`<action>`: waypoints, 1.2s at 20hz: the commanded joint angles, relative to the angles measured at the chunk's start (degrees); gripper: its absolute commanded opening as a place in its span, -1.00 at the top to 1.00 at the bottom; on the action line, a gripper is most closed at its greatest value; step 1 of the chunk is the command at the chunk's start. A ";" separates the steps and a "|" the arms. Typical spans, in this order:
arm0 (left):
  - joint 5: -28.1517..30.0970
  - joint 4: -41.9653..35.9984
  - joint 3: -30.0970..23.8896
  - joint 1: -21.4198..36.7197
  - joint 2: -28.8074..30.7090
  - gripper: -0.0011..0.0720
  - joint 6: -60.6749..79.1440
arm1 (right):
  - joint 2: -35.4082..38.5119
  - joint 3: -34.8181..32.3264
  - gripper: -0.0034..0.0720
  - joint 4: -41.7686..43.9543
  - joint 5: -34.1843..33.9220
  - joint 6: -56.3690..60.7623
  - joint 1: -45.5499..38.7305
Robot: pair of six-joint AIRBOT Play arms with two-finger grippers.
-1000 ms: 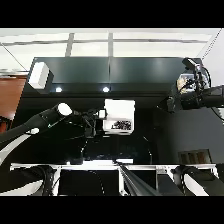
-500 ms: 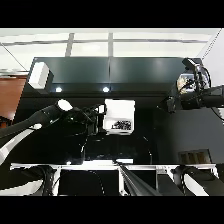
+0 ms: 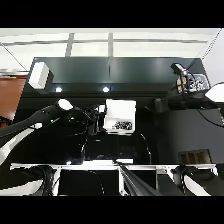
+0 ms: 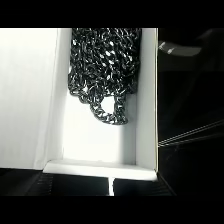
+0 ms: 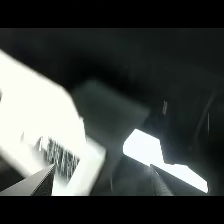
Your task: Fold the box and place the chain.
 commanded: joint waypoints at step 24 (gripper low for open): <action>0.48 -0.15 0.04 0.04 -0.04 0.16 -0.15 | -9.01 -0.85 -1.00 -0.70 -1.40 -46.60 17.00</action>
